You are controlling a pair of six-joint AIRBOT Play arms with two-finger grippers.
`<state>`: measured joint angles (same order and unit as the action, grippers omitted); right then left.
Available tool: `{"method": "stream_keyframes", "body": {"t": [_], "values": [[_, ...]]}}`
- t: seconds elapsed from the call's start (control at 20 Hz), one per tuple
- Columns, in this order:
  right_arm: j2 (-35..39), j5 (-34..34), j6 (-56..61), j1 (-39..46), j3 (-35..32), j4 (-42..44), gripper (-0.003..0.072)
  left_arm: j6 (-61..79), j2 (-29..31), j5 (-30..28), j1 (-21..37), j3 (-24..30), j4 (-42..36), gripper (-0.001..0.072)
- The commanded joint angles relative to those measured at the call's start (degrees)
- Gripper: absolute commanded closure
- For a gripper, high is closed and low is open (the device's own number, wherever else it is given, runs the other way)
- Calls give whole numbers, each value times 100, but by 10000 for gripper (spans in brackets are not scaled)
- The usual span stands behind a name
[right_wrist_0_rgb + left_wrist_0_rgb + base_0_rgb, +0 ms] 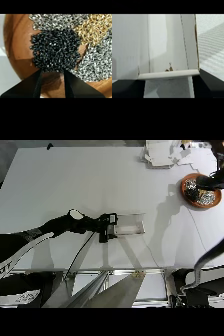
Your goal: Fold the box and place the chain.
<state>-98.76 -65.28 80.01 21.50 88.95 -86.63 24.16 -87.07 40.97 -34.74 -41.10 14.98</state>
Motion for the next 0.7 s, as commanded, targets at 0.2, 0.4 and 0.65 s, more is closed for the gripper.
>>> {"method": "stream_keyframes", "body": {"t": [0.2,0.4,0.65], "values": [[-382,15,247,31,9,-144,463,0,2,0,2,2,2,455],[-474,138,249,31,9,-144,466,0,2,0,2,2,2,455],[-481,278,254,31,9,-144,527,0,2,0,0,2,2,455]]}}
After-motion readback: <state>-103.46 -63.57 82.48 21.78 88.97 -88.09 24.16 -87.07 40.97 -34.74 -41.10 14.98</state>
